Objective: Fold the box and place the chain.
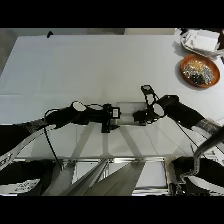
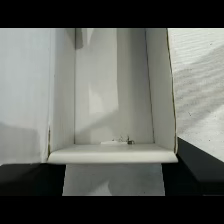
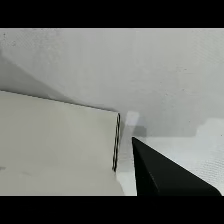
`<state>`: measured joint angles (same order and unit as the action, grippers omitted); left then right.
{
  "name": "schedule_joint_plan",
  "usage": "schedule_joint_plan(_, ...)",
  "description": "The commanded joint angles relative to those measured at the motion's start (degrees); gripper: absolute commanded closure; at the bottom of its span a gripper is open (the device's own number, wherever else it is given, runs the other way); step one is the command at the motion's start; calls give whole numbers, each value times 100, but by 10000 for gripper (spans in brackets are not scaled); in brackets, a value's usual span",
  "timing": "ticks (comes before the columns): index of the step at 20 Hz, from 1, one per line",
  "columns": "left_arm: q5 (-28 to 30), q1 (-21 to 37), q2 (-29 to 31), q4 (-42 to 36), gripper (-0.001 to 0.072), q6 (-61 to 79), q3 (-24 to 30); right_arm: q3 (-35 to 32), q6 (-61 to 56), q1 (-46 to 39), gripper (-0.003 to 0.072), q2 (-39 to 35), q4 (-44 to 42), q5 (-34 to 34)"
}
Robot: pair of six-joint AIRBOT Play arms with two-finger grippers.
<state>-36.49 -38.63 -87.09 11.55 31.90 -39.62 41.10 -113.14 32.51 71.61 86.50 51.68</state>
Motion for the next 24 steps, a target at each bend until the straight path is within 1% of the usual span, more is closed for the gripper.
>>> schedule_joint_plan(1,26,-2,4,-20,621,-20,0,4,411,4,308,-286,-13,20)
schedule_joint_plan(3,26,-2,4,-22,621,-20,0,4,782,-2,304,-643,-11,74)
schedule_joint_plan(5,24,-2,4,-22,621,-20,0,4,1054,-2,239,-1027,39,238)
schedule_joint_plan(8,26,-2,4,-22,621,-20,0,83,1322,-247,239,-1727,120,588)
schedule_joint_plan(11,26,-2,4,-22,621,-20,0,684,1941,-1032,239,-2208,181,1003)
schedule_joint_plan(12,26,-2,4,-22,621,-20,0,953,2118,-1399,240,-2234,236,992)
schedule_joint_plan(14,4,-2,4,-22,621,-20,0,1399,2651,-2306,251,-2140,282,577)
schedule_joint_plan(15,2,-2,4,-22,621,-20,0,1561,2885,-2800,257,-2006,291,334)
schedule_joint_plan(16,-20,-2,4,-22,621,-20,0,1694,3067,-3226,280,-1816,286,155)
schedule_joint_plan(18,-20,-2,4,-22,621,-20,0,1950,3176,-3985,284,-1220,278,-212)
schedule_joint_plan(19,-20,-2,4,-20,621,-20,0,2133,3250,-4293,284,-809,280,-332)
schedule_joint_plan(21,-20,-2,4,-22,621,-20,0,2625,3414,-4817,285,98,289,-339)
schedule_joint_plan(24,-20,-2,4,-22,621,-20,0,3462,3355,-5381,287,1340,232,-68)
